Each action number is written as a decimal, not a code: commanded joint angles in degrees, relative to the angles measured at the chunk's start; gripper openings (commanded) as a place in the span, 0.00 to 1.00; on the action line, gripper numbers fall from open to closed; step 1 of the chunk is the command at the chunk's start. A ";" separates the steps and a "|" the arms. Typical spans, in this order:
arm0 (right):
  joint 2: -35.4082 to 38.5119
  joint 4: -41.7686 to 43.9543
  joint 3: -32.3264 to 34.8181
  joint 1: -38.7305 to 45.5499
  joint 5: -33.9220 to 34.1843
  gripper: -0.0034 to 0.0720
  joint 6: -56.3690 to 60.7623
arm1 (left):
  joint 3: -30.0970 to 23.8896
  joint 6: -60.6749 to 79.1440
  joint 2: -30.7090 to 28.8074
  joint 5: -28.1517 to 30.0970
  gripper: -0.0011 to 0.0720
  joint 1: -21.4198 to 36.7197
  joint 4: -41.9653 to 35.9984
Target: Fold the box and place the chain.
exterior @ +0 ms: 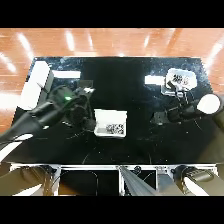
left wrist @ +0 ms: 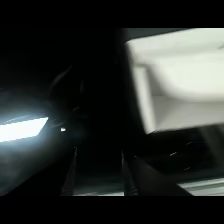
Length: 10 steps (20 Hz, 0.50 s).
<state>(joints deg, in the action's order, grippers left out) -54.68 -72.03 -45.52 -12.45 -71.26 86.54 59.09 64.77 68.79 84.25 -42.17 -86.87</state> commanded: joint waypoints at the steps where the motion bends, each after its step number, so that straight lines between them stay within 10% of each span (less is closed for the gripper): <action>1: -8.20 0.59 -10.47 -0.09 -3.08 0.95 0.00 | -5.33 4.98 -8.87 8.13 0.54 5.95 10.60; 6: -28.52 0.70 -33.35 -6.12 -3.08 0.95 -3.41 | -16.81 9.99 -19.17 -4.50 0.54 27.47 -5.46; 10: -38.25 2.54 -40.59 -15.15 -4.90 0.95 -13.07 | -19.50 17.59 -18.25 -17.05 0.54 32.61 -18.62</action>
<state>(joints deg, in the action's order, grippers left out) -86.15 -71.00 -80.34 -22.46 -74.61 79.79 42.06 77.47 51.29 76.58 -14.31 -96.03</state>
